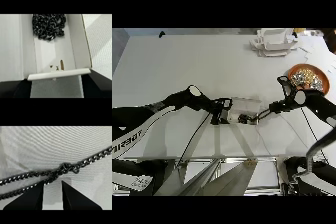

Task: Fold the box and place the chain.

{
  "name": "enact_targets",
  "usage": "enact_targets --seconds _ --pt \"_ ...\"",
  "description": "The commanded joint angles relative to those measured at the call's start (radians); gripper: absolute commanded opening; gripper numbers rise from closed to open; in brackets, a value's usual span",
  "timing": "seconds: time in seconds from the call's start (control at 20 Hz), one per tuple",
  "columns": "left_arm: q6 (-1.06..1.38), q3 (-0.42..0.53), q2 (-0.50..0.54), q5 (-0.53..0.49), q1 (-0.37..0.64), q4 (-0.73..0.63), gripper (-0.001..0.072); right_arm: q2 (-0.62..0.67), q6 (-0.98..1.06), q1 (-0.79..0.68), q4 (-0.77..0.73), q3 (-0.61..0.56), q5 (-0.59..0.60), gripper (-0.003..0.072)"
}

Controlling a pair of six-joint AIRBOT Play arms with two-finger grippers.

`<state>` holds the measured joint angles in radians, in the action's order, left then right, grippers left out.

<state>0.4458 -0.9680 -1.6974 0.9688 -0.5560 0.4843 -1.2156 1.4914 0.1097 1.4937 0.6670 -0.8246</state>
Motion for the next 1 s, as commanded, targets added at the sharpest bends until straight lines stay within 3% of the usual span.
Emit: enact_targets --seconds 0.0,0.05,0.25,0.3,0.55,0.95 --pt "0.0 -0.001 0.0 0.0 0.001 0.0 0.001 -0.024 0.0 -0.001 0.002 0.0 0.006 0.0213" --pt "0.0 -0.001 0.0 0.0 0.001 0.0 0.001 -0.029 0.0 0.0 0.002 0.0 0.006 0.0168" --pt "0.0 -0.001 0.0 0.0 0.001 0.0 0.001 -0.043 0.0 0.0 0.002 0.0 0.005 0.0122" --pt "0.0 -0.001 0.0 0.0 0.001 0.0 0.001 -0.043 -0.003 0.0 0.002 0.0 0.002 0.0015" --pt "0.0 -0.001 0.0 0.0 0.001 0.0 0.001 0.028 -0.008 0.0 0.031 0.001 -0.053 0.0013" --pt "0.0 -0.001 0.0 0.0 0.001 0.0 0.001 0.409 -0.008 0.094 0.01 0.0 -0.19 0.0014"
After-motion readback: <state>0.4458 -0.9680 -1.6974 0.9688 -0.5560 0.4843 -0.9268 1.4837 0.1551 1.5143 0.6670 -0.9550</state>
